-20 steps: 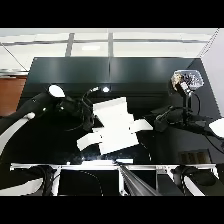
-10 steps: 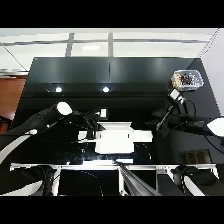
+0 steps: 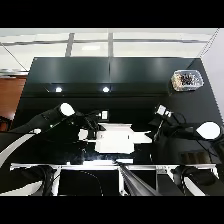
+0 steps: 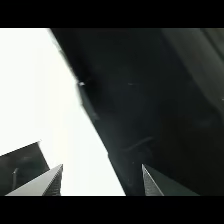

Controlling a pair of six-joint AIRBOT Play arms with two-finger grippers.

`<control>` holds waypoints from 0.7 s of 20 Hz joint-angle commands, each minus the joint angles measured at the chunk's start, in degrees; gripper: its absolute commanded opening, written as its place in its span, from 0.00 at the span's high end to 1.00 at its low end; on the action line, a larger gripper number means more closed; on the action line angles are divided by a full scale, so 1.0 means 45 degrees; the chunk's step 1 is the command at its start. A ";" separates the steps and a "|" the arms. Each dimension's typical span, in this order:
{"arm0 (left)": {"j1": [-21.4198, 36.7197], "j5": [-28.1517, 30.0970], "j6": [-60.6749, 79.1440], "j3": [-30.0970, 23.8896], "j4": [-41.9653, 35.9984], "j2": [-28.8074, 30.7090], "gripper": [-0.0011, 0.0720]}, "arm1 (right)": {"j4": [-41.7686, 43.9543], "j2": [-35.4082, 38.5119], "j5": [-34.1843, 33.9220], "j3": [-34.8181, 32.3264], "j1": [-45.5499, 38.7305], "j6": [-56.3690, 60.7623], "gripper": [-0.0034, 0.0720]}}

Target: Fold the box and place the chain.

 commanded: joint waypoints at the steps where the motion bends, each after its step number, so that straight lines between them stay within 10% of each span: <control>1: -0.0005 0.0063 0.0024 0.0000 0.0078 -0.0019 0.95 | -0.0044 -0.0141 -0.0437 -0.0413 0.1234 -0.0277 0.17; 14: -0.0005 0.0058 0.0024 0.0000 0.0083 -0.0019 0.95 | -0.0656 -0.2749 -0.3351 -0.0534 0.6008 -0.0748 0.17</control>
